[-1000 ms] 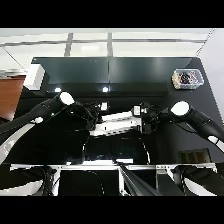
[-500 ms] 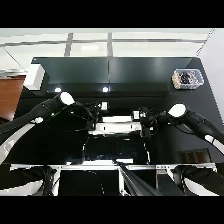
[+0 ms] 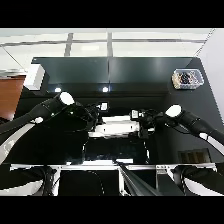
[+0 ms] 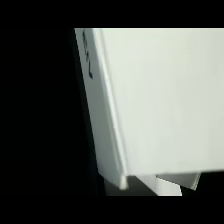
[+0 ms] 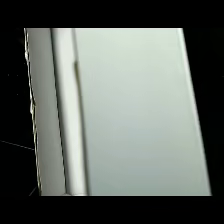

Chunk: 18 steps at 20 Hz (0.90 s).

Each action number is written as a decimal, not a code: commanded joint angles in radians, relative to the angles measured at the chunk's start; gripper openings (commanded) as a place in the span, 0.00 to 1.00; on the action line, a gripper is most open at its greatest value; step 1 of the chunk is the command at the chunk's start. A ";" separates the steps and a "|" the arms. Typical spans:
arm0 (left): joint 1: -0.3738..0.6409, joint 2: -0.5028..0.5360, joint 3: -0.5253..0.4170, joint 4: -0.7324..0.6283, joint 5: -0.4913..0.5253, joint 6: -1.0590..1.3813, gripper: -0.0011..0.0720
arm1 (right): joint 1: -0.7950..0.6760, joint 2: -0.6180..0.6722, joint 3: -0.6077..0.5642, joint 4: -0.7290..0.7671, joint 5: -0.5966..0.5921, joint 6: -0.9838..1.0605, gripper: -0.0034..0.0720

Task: Fold the box and place the chain.

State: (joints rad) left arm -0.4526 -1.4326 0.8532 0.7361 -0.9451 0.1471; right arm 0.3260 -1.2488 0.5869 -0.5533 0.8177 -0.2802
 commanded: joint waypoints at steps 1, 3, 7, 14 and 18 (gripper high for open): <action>0.001 0.000 0.001 0.000 -0.004 0.002 0.06 | 0.000 -0.012 -0.003 -0.006 -0.006 -0.005 0.98; 0.001 0.000 0.001 0.000 -0.003 0.002 0.06 | 0.000 -0.021 -0.003 -0.016 -0.006 -0.005 0.98; 0.001 0.000 0.001 0.000 0.003 0.002 0.06 | 0.000 -0.040 -0.003 -0.017 0.024 -0.031 0.98; 0.001 0.000 0.001 0.000 0.003 0.002 0.06 | 0.000 -0.041 -0.003 -0.049 0.004 -0.030 0.98; 0.001 0.000 0.001 0.000 0.009 0.002 0.06 | 0.000 -0.048 -0.003 -0.048 0.003 -0.028 0.98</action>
